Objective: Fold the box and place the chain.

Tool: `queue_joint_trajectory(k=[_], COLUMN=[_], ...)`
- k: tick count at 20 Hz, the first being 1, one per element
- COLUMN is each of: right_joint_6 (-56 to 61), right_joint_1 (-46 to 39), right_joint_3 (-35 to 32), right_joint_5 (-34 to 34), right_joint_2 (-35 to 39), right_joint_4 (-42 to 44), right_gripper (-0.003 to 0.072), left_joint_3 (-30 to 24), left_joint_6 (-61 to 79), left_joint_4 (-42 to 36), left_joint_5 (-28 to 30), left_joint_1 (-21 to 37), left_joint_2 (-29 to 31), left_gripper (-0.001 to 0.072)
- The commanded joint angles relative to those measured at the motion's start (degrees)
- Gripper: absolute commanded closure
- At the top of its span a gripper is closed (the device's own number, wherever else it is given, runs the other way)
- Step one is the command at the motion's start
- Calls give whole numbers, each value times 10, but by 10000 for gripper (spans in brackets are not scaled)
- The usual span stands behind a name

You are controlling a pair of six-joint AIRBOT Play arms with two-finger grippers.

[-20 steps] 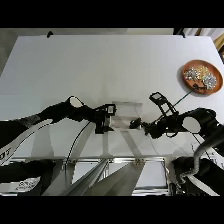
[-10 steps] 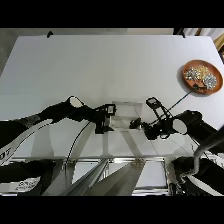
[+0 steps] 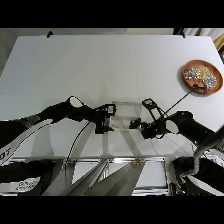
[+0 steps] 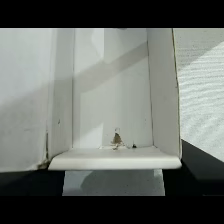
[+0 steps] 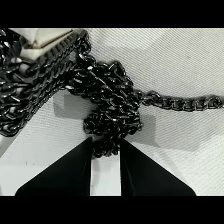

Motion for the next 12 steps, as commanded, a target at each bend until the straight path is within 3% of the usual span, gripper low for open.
queue_joint_trajectory(k=[1,2,7,12], right_joint_6=[2,1,1,1], right_joint_1=[1,1,1,1], right_joint_3=[0,0,0,7], right_joint_5=[-1,1,30,45], right_joint_2=[-2,-2,6,85], right_joint_4=[0,0,-1,-1], right_gripper=[540,661,667,667], left_joint_3=[0,0,0,0], left_joint_6=[0,0,0,0], left_joint_4=[0,0,0,0], left_joint_5=[0,0,0,0], left_joint_1=[0,0,0,0], left_joint_2=[0,0,0,0], left_gripper=[315,315,315,315])
